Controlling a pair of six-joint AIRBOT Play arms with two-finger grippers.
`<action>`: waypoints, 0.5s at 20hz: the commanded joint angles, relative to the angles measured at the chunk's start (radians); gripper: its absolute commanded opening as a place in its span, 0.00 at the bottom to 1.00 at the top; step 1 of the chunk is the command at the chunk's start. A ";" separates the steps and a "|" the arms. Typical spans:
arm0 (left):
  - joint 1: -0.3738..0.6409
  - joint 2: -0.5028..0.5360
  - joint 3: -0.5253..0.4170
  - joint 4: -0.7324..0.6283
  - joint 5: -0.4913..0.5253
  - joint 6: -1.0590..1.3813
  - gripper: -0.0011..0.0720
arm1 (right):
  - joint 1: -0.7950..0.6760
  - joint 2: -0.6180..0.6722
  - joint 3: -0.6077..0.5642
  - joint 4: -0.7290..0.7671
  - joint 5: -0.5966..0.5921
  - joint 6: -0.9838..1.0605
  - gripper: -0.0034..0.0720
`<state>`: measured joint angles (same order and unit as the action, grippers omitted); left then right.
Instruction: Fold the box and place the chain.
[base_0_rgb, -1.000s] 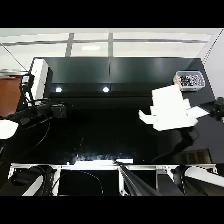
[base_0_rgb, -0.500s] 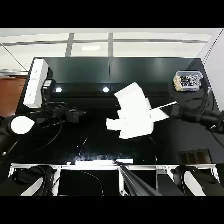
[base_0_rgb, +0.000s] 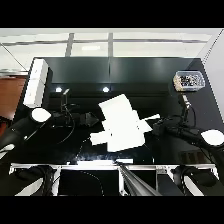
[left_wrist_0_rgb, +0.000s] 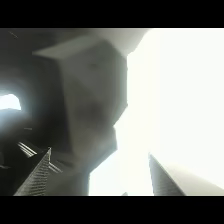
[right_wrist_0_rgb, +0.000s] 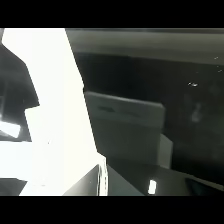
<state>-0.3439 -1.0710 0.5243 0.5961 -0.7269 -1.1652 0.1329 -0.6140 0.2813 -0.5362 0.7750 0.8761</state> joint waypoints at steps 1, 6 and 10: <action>0.000 -0.124 0.002 -0.319 -0.055 0.335 0.96 | 0.034 0.006 -0.017 0.001 -0.028 0.002 0.10; -0.004 -0.245 0.048 -0.425 -0.093 0.537 0.96 | 0.034 0.006 -0.017 0.001 -0.027 0.003 0.10; -0.004 -0.350 0.109 -0.424 -0.213 0.605 0.96 | 0.034 0.006 -0.017 0.001 -0.027 0.013 0.10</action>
<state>-0.3481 -1.3468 0.5961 0.2058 -0.8486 -0.6548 0.1654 -0.6090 0.2649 -0.5350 0.7490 0.8825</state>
